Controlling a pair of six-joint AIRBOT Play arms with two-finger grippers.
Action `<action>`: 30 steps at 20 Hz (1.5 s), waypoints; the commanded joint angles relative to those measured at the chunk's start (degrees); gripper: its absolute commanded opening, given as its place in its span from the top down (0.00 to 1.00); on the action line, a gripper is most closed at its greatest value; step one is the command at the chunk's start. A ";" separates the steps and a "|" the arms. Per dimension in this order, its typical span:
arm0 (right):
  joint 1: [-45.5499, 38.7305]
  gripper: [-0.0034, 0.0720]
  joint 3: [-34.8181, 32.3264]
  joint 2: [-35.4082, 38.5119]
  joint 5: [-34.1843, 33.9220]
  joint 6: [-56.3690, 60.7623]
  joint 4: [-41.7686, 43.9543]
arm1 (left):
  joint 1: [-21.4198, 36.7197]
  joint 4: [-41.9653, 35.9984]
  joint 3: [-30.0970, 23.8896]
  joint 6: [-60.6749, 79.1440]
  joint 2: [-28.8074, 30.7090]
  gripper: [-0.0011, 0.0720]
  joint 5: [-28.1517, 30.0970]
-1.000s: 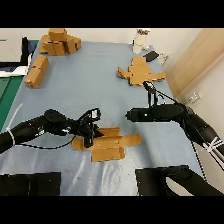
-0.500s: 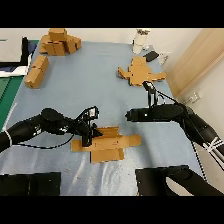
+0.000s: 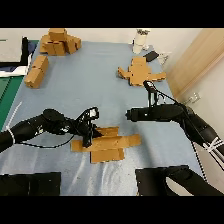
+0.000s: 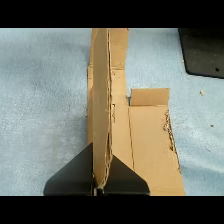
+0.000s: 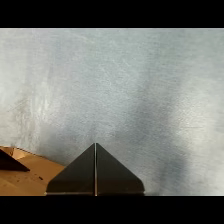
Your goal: Fold the box.
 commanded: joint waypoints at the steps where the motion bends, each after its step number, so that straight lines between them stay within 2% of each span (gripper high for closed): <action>1: 0.04 0.95 0.09 0.42 -1.57 0.04 -0.37 | 0.02 0.13 0.00 0.07 -0.09 0.97 0.98; 2: 0.04 0.95 0.28 0.96 -3.85 1.25 -1.60 | 0.02 0.11 0.02 0.04 -0.07 0.97 0.96; 6: 5.11 0.95 0.94 7.67 -17.00 18.99 -17.88 | 0.00 0.13 0.00 -0.17 -0.07 0.97 0.85; 9: 13.53 0.95 0.74 14.19 -25.05 22.21 -17.81 | 0.00 0.13 0.00 -0.17 -0.07 0.97 0.87; 11: 22.32 0.95 -0.81 17.40 -27.56 22.49 -21.20 | 0.00 0.13 0.00 -0.17 -0.09 0.97 0.87; 13: 32.85 0.95 -4.94 20.96 -24.09 21.31 -25.49 | -0.02 0.13 0.00 -0.17 -0.07 0.97 0.85; 15: 43.36 0.95 -10.54 24.04 -15.10 18.12 -27.89 | -0.02 0.13 0.00 -0.17 -0.07 0.97 0.85; 16: 48.19 0.90 -13.14 24.41 -12.00 15.08 -28.24 | -0.02 0.13 0.00 -0.17 -0.09 0.97 0.87; 18: 55.74 0.23 -17.33 22.80 -8.87 6.40 -31.21 | -0.02 0.13 0.02 -0.17 -0.09 0.97 0.90; 19: 58.34 0.18 -18.58 21.31 -8.48 3.32 -34.18 | -0.02 0.13 0.00 -0.17 -0.07 0.97 0.92; 23: 61.02 0.18 -18.75 15.08 -6.14 3.65 -45.18 | -0.04 0.13 0.00 -0.17 -0.09 0.97 0.87; 26: 61.02 0.18 -18.47 12.87 -2.62 8.37 -54.88 | -0.07 0.13 0.00 -0.17 -0.07 0.97 0.85; 30: 61.05 0.18 -18.43 11.52 -0.28 8.98 -56.59 | -0.04 0.13 0.00 -0.17 -0.09 0.97 0.92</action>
